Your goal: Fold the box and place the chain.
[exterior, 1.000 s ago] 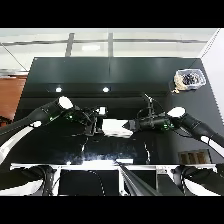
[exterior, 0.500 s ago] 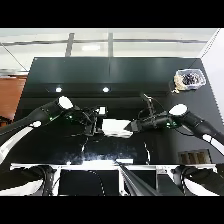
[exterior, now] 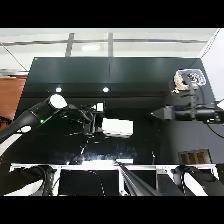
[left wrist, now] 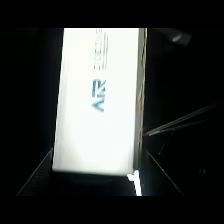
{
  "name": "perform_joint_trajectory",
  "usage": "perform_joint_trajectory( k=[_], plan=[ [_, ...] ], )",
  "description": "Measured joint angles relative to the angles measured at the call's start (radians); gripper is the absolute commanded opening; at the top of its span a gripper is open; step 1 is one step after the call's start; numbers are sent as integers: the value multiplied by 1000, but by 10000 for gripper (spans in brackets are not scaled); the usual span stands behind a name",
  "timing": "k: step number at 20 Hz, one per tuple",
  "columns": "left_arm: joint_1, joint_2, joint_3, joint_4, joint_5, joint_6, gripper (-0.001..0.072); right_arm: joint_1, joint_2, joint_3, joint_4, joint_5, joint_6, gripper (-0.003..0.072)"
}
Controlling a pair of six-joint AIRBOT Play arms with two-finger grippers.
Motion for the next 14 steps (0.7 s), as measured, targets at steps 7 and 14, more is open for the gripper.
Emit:
perform_joint_trajectory(
  k=[7,14],
  plan=[
    [-127,-58,114,-42,83,-119,719,-70,34,2,-37,-19,20,22],
    [-156,-153,190,-3,43,-224,719,-77,38,2,-42,-27,26,22]
  ],
)
